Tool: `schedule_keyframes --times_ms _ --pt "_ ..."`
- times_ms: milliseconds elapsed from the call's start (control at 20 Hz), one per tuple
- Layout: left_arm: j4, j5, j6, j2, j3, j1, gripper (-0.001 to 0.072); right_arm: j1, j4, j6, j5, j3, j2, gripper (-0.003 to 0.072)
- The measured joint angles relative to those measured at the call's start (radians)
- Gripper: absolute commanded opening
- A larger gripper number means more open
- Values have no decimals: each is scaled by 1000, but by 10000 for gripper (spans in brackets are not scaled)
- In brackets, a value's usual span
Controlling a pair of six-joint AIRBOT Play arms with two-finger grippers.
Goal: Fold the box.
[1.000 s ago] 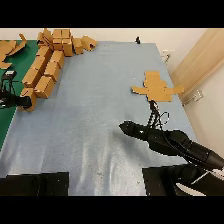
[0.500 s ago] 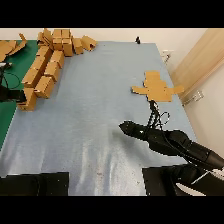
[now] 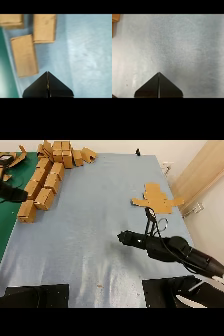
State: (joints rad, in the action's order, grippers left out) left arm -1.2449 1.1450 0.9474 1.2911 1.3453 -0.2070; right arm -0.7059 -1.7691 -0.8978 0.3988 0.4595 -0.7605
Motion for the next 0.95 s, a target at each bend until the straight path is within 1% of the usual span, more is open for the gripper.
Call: schedule_keyframes --times_ms 150,300,500,700,950 --pt "95 40 -4 -17 -7 123 11 23 60 -81 143 145 -105 2" --pt "196 64 10 -23 -42 261 11 46 92 -188 256 301 -242 2" --pt "251 51 50 -26 -118 431 12 55 102 -283 346 470 -416 3" --pt "268 18 76 -26 -168 515 13 56 76 -317 384 534 -494 3" --pt "277 9 88 -27 -185 542 14 58 64 -330 399 554 -518 3"
